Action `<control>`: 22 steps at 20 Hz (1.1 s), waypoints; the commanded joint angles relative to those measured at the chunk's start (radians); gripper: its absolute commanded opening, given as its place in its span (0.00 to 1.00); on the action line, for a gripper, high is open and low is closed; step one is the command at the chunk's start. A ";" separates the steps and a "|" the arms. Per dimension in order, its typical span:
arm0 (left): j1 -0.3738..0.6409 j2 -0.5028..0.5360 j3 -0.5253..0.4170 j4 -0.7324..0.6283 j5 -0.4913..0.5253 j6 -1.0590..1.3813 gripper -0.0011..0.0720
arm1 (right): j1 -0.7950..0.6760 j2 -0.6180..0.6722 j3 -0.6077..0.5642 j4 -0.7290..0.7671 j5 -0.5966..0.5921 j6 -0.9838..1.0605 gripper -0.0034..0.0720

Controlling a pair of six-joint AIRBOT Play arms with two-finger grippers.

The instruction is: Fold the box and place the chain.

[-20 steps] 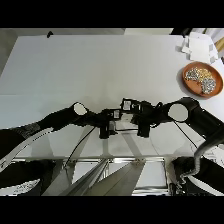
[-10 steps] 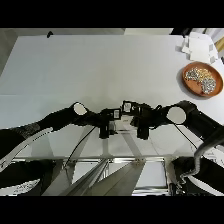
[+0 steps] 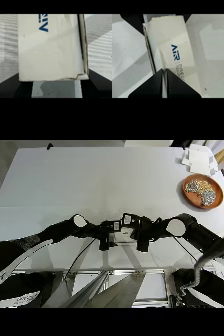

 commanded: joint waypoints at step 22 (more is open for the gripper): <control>0.000 0.001 0.000 -0.001 -0.001 -0.001 0.12 | -0.066 0.137 -0.072 0.240 -0.007 -0.029 0.07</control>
